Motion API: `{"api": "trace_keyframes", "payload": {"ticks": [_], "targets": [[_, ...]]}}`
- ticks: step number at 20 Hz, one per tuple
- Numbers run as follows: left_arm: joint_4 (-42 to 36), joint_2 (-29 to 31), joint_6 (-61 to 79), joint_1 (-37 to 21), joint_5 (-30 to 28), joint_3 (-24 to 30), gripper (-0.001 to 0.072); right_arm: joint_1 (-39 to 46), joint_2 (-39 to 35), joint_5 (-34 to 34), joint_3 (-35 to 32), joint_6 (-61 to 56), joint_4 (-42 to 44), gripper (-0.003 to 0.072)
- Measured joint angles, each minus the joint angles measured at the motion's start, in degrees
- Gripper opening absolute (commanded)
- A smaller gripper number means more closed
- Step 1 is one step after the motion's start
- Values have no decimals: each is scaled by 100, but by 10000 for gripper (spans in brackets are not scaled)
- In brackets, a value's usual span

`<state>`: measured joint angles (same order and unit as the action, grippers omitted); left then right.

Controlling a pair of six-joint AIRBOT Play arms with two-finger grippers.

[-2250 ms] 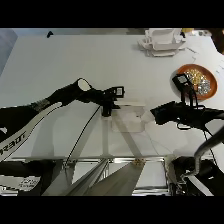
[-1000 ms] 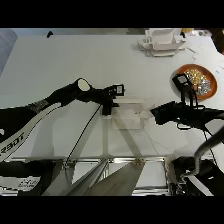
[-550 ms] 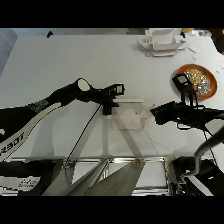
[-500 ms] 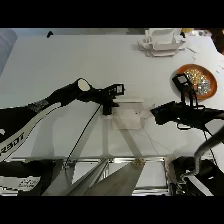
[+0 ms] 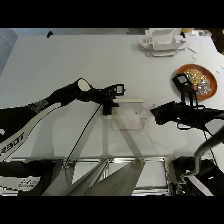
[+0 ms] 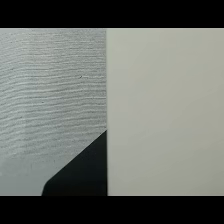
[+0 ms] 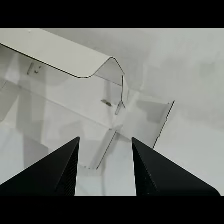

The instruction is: Fold the box and place the chain.

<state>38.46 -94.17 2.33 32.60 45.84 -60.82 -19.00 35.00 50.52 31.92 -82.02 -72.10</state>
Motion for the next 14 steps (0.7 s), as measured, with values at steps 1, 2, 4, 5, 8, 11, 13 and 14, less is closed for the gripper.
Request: {"api": "trace_keyframes", "payload": {"ticks": [1, 2, 4, 5, 8, 11, 13, 14], "targets": [[2, 0, -2, 0, 0, 0, 11, 0, 0, 0, 0, 0, 0, 359], [2, 0, -2, 0, 0, 0, 11, 0, 0, 0, 0, 0, 0, 359], [7, 0, -2, 0, 0, 0, 11, 0, 0, 2, 0, 0, 0, 358], [9, 0, -2, 0, 0, 0, 11, 0, 0, 0, 0, 0, 0, 357], [13, 0, -2, 0, 0, 0, 11, 0, 0, 0, 0, 2, 2, 183], [13, 0, -2, 0, 0, 0, 11, 0, 0, 7, 0, 105, 7, 33], [15, 0, -2, 0, 0, 0, 11, 0, 0, 48, 0, 348, 26, 16], [15, 0, -2, 0, 0, 0, 11, 0, 0, 114, 0, 535, 39, 16]]}}
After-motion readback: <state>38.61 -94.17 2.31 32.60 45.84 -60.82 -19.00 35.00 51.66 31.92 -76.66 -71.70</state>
